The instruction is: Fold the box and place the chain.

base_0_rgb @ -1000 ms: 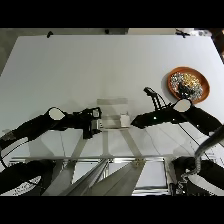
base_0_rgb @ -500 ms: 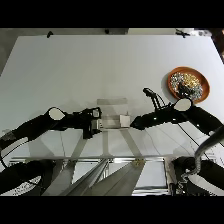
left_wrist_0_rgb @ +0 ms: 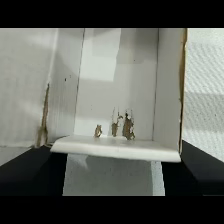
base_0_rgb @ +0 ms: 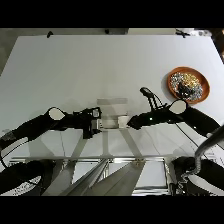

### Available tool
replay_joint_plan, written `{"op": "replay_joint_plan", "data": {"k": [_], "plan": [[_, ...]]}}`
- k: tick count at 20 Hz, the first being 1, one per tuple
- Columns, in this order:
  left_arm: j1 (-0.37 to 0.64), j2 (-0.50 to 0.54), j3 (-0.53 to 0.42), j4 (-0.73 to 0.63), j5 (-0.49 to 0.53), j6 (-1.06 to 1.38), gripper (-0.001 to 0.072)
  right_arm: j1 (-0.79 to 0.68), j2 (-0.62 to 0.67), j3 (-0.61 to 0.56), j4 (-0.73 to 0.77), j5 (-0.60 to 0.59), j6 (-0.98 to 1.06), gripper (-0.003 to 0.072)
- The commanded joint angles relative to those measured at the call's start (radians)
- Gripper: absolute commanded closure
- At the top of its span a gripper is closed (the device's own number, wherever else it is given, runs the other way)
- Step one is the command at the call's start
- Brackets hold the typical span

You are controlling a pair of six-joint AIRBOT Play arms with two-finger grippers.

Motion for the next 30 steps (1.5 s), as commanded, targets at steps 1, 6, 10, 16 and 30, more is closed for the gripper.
{"op": "replay_joint_plan", "data": {"k": [1,6,10,16,30], "plan": [[0.000,0.001,0.000,0.000,0.000,0.000,0.0440,0.054,0.001,0.042,-0.143,-0.040,0.148,0.0300],[0.000,0.001,0.000,0.000,0.000,0.000,0.0440,0.150,-0.032,0.116,-0.364,-0.043,0.398,0.0299],[0.000,0.001,0.000,0.000,0.000,0.000,0.0440,0.232,-0.094,0.147,-0.383,-0.077,0.499,0.0299],[0.000,0.001,0.000,0.000,0.000,0.000,0.0440,0.317,-0.160,0.216,-0.505,-0.092,0.713,0.0300],[0.000,0.001,0.000,0.000,0.000,0.000,0.0440,0.396,-0.278,0.323,-0.763,0.042,1.003,0.0639]]}}
